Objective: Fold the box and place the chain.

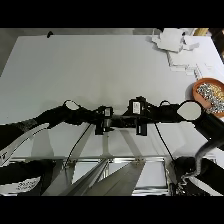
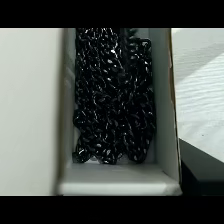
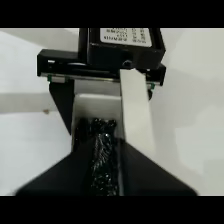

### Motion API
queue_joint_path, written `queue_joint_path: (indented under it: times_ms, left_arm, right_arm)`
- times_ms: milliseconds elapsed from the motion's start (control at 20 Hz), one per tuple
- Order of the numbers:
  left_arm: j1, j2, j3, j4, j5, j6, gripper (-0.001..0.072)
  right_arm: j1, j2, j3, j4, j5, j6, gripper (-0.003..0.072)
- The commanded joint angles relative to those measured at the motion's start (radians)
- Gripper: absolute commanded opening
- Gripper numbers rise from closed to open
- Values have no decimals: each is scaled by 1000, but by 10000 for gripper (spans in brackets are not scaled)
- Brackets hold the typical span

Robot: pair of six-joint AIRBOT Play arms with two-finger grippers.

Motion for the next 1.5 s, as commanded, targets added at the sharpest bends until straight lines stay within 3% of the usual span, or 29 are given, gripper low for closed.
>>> queue_joint_path:
  times_ms: [0, 100, 200, 250, 500, 700, 950, 1050, 1250, 1450]
  left_arm:
    - [0, 0, 0, 1, -4, 5, 278]
    - [0, 0, 0, 0, -4, 5, 278]
    - [0, 0, 0, 0, -4, 5, 278]
    - [0, 0, 0, 0, -5, 5, 278]
    - [0, 0, 0, 0, -5, 5, 278]
    - [0, 0, 0, 0, -5, 5, 278]
    - [0, 0, 0, 0, -5, 5, 278]
    - [0, 0, 0, 1, -4, 5, 278]
    - [0, 0, 0, 0, -4, 5, 278]
    - [0, 0, 0, 0, -5, 5, 278]
  right_arm:
    - [3, -13, 0, -116, -5, 111, 295]
    - [3, -13, 0, -157, 35, 150, 269]
    - [3, -18, 0, -209, 79, 149, 103]
    - [3, -23, 0, -228, 87, 149, 83]
    - [3, -9, 25, -176, 133, 148, 88]
    - [-21, 1, 204, -163, 258, 149, 34]
    - [-132, -100, 254, -163, 198, 151, 60]
    - [-126, -188, 254, -136, 201, 175, 233]
    - [-37, -283, 254, -144, 199, 174, 237]
    - [24, -267, 251, -200, 212, 171, 237]
